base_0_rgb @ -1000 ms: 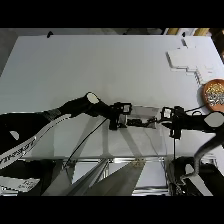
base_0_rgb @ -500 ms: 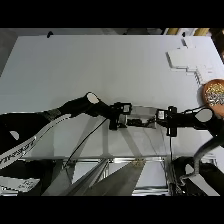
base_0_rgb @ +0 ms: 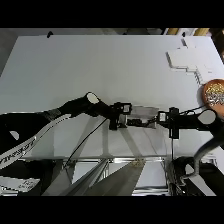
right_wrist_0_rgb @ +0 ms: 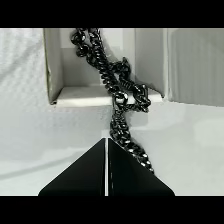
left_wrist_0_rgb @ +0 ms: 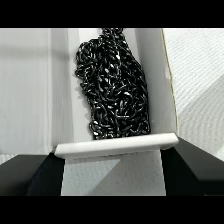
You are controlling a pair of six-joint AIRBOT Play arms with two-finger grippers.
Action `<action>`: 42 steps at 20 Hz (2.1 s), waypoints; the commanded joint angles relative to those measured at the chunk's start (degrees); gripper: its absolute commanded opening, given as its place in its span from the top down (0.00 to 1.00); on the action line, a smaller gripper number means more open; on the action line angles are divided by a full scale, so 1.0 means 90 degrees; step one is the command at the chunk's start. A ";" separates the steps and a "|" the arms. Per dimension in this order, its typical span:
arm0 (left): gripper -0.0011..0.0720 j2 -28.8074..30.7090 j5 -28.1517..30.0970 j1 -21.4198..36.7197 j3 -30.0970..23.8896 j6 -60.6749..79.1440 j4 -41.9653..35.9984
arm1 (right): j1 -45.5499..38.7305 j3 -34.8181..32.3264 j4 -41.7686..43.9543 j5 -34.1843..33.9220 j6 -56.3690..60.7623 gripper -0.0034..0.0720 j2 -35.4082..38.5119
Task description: Fold the box and place the chain.
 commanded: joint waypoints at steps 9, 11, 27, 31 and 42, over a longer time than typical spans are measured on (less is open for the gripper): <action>0.70 0.0002 0.0000 0.0002 -0.0002 0.0002 0.0000 | 0.0347 -0.0046 0.0641 -0.0301 -0.0046 0.72 0.0027; 0.70 0.0002 0.0000 0.0002 -0.0002 0.0002 0.0000 | 0.0556 -0.0046 0.0619 -0.0384 -0.0036 0.76 -0.0172; 0.70 0.0002 0.0002 0.0002 -0.0002 0.0002 0.0000 | 0.0597 -0.0046 0.1707 0.0321 0.2125 0.93 0.2152; 0.70 0.0002 0.0002 0.0002 -0.0002 0.0002 0.0000 | 0.0770 -0.0046 0.3640 0.0039 0.1394 0.93 0.2101; 0.70 0.0002 0.0000 0.0002 -0.0002 0.0002 0.0000 | 0.2657 -0.0032 0.2295 -0.1814 0.1338 0.71 0.0406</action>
